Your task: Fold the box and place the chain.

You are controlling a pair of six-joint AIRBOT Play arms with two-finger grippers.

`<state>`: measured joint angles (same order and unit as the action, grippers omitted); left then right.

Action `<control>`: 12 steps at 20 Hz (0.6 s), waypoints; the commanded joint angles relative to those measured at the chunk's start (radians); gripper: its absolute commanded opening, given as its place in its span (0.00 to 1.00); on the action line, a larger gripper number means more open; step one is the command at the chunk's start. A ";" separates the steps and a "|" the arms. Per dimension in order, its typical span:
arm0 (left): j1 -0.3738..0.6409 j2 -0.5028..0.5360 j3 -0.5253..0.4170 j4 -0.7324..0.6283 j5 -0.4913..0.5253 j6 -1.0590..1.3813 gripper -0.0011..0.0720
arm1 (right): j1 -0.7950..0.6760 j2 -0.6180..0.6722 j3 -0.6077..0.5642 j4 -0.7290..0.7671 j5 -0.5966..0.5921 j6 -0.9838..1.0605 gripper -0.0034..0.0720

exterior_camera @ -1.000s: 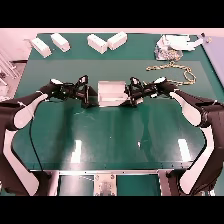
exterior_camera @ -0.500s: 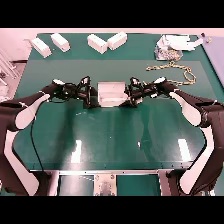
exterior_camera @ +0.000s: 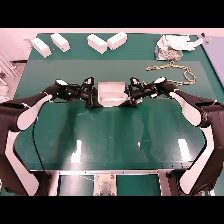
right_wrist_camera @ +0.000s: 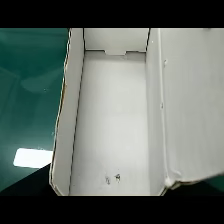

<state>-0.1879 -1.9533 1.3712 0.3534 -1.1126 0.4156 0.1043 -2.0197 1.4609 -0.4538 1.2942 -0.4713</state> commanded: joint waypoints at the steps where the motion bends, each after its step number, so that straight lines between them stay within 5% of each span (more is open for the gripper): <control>1: -0.002 0.000 0.001 0.006 0.017 -0.035 1.00 | 0.000 0.000 0.001 0.000 0.000 0.000 0.81; 12: -0.016 0.000 0.001 0.006 0.010 -0.021 0.99 | 0.000 0.000 0.001 0.000 0.000 0.000 0.81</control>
<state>-0.2020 -1.9533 1.3712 0.3595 -1.0935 0.3752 0.1043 -2.0197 1.4609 -0.4549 1.2949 -0.4709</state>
